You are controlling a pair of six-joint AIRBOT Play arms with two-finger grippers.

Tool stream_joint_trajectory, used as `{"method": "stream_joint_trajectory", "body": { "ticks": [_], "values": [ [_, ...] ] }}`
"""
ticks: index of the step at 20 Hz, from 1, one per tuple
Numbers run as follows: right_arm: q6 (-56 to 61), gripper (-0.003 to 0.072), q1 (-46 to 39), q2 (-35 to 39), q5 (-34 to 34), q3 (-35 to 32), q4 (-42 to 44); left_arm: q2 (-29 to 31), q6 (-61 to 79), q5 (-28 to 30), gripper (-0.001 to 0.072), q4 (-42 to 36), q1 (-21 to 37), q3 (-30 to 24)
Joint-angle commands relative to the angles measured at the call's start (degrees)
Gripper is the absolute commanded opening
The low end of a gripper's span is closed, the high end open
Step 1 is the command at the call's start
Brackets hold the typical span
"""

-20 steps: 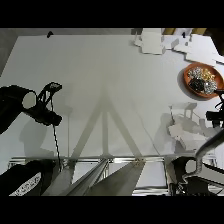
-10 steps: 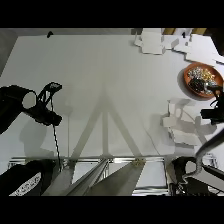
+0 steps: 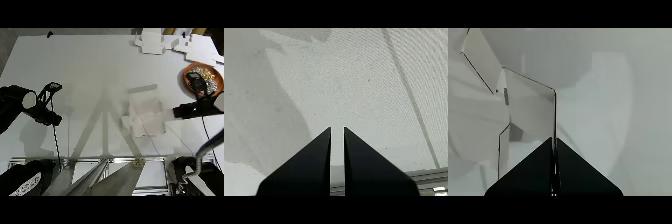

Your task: Fold the box and place the chain.

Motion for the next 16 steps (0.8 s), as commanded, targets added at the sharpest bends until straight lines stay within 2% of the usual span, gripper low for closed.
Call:
{"method": "stream_joint_trajectory", "body": {
  "ticks": [1,5,8,12,16],
  "values": [
    [4.3,0.0019,8.9,5.0,-9.3,-9.4,8.1,0.0,0.0,0.0,0.0089,0.0,0.0,0.0],
    [10.5,0.0019,19.0,5.0,-17.8,-13.5,7.1,0.0,0.0,0.0,0.0089,0.0,0.0,0.0],
    [13.0,0.0019,23.1,4.9,-20.6,-13.5,6.8,0.0,0.0,0.1,0.0089,0.0,0.0,0.0],
    [14.1,0.0019,23.7,4.9,-21.2,-13.5,6.7,0.0,0.0,0.5,0.0089,0.0,0.0,0.0],
    [14.4,0.002,23.7,4.9,-21.6,-13.5,6.3,0.0,0.0,8.2,0.0089,0.0,0.0,0.0]
  ]
}}
